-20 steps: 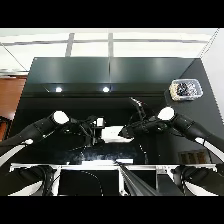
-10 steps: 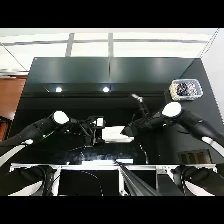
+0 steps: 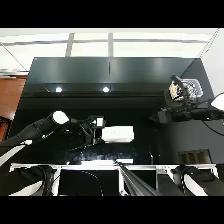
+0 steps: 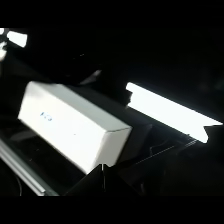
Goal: Fold the box and place the chain.
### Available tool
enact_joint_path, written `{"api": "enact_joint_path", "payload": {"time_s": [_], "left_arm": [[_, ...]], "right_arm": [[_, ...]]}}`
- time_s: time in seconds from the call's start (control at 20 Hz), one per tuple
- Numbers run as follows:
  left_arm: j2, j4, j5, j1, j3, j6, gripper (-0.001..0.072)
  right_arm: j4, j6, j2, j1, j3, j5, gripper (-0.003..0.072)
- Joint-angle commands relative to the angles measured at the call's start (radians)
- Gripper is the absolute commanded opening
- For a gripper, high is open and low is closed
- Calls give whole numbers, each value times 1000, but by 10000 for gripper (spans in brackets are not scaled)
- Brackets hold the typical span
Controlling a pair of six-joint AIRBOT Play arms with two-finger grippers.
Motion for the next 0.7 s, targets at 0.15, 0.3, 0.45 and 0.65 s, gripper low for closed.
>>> {"api": "enact_joint_path", "payload": {"time_s": [0.15,0.3,0.45,0.65], "left_arm": [[200,311,-16,42,35,-325,712],[277,268,-138,40,67,-420,710],[232,181,-115,-48,94,-420,710],[59,141,90,-182,152,-420,709]], "right_arm": [[-32,10,19,-125,2,42,14],[-32,10,19,-124,2,10,14],[-32,10,19,-123,2,-37,14],[-32,10,19,-122,2,-19,15]]}}
